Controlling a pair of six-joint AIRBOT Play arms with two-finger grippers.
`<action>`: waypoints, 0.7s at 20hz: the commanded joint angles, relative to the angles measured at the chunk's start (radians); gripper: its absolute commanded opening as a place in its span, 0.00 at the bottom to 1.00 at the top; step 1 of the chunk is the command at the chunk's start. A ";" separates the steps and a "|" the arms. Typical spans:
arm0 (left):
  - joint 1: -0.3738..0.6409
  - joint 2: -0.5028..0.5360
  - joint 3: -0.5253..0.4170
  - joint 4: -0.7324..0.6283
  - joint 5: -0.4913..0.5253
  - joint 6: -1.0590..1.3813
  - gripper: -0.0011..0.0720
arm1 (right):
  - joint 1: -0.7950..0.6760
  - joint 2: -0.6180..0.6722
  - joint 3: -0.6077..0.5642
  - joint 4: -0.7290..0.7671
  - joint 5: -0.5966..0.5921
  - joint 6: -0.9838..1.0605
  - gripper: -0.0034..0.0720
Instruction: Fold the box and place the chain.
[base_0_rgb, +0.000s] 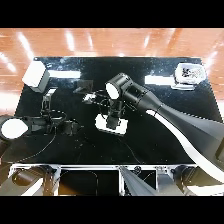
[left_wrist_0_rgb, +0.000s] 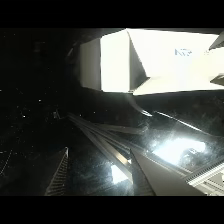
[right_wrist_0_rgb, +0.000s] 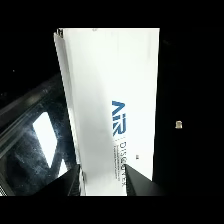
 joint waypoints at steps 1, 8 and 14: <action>0.000 0.000 -0.001 0.000 0.000 0.000 0.70 | 0.000 0.005 0.000 -0.002 0.000 0.000 0.46; 0.000 0.000 -0.001 0.000 0.000 0.000 0.70 | 0.000 0.005 0.000 -0.004 -0.001 0.000 0.47; 0.000 0.000 -0.001 0.000 0.000 0.000 0.70 | 0.001 0.005 0.000 -0.005 -0.021 0.011 0.47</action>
